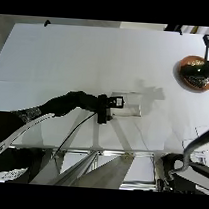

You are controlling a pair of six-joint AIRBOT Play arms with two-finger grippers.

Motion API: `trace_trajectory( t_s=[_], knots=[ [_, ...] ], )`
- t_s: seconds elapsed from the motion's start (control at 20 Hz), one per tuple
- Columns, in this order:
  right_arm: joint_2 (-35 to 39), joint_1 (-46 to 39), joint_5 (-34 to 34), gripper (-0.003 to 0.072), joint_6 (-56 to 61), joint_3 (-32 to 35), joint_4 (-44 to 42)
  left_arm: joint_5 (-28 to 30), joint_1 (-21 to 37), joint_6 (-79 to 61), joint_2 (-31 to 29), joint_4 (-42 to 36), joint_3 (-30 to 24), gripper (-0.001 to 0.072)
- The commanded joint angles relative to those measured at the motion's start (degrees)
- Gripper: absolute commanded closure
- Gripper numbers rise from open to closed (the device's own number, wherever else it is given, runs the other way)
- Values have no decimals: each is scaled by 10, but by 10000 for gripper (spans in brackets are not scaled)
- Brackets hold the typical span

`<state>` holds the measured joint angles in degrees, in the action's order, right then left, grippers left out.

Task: Fold the box and place the chain.

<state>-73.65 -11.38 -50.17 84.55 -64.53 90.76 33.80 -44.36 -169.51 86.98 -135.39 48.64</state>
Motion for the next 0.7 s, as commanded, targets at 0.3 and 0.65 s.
trace_trajectory(
  t_s=[0.3,0.65],
  knots=[
    [-215,-150,10,363,-4,-142,-30,0,0,0,0,0,0,557],
    [-245,-151,57,392,-9,-142,-117,0,0,0,0,0,0,557]
  ],
)
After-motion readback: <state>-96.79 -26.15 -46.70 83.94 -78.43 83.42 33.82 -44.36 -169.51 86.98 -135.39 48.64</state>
